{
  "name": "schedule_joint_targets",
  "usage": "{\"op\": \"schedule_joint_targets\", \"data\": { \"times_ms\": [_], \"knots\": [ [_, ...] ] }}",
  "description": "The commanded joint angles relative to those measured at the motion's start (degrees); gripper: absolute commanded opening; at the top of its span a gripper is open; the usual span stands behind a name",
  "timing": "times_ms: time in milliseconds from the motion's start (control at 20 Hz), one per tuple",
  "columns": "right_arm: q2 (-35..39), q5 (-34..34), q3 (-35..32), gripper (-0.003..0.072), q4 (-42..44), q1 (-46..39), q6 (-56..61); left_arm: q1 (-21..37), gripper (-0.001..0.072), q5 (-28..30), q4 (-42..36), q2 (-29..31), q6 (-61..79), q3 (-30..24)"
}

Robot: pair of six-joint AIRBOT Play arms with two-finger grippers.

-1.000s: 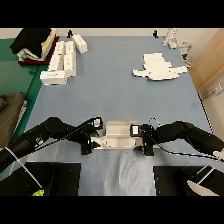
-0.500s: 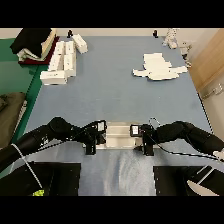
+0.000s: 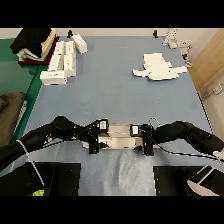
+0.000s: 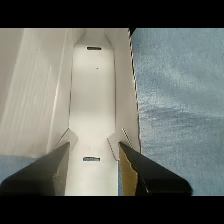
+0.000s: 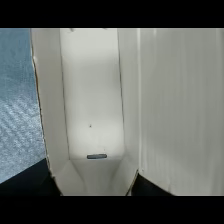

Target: Fold the box.

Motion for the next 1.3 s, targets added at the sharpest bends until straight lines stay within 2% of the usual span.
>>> {"op": "schedule_joint_targets", "data": {
  "times_ms": [0, 250, 300, 400, 450, 600, 800, 950, 1050, 1150, 1250],
  "knots": [
    [0.1, 0.0, 0.0, 0.0515, 0.0, 0.0, 0.0, -0.1, 0.0490, -0.2, -0.5, -0.3, 0.3, 0.1],
    [0.1, 0.0, 0.0, 0.0515, 0.0, 0.0, 0.0, -0.1, 0.0489, -0.1, 0.0, -0.3, -0.9, 0.1],
    [0.0, 0.0, 0.0, 0.0515, 0.0, 0.0, 0.0, 0.0, 0.0456, -0.1, 0.3, -0.3, -2.5, 0.1],
    [0.1, 0.0, 0.0, 0.0515, 0.0, 0.0, 0.0, 0.0, 0.0055, 0.0, 4.8, 0.1, -8.0, 0.1],
    [0.1, 0.0, 0.0, 0.0515, 0.0, 0.0, 0.0, 0.0, 0.0014, 0.0, 8.8, 0.7, -12.4, 0.1],
    [0.1, 0.0, 0.0, 0.0515, 0.0, 0.0, 0.0, 0.0, 0.0014, -1.8, 23.2, 4.3, -31.3, 0.9],
    [0.1, 0.0, 0.0, 0.0515, 0.0, 0.0, 0.0, 0.2, 0.0013, -8.7, 40.0, 12.7, -60.5, 4.3],
    [0.1, 0.0, 0.0, 0.0515, 0.0, 0.0, 0.0, 5.4, 0.0014, -13.0, 51.4, 19.0, -89.0, 5.3],
    [0.1, 0.0, 0.0, 0.0515, 0.0, 0.0, 0.0, 12.5, 0.0014, -18.1, 53.4, 20.3, -98.2, 5.2],
    [0.1, 0.0, 0.0, 0.0515, 0.0, 0.0, 0.0, 21.0, 0.0014, -23.1, 49.5, 19.3, -97.9, 4.9],
    [0.1, 0.0, 0.0, 0.0515, 0.0, 0.0, 0.0, 27.7, 0.0014, -25.0, 44.0, 17.2, -95.4, 4.1]
  ]
}}
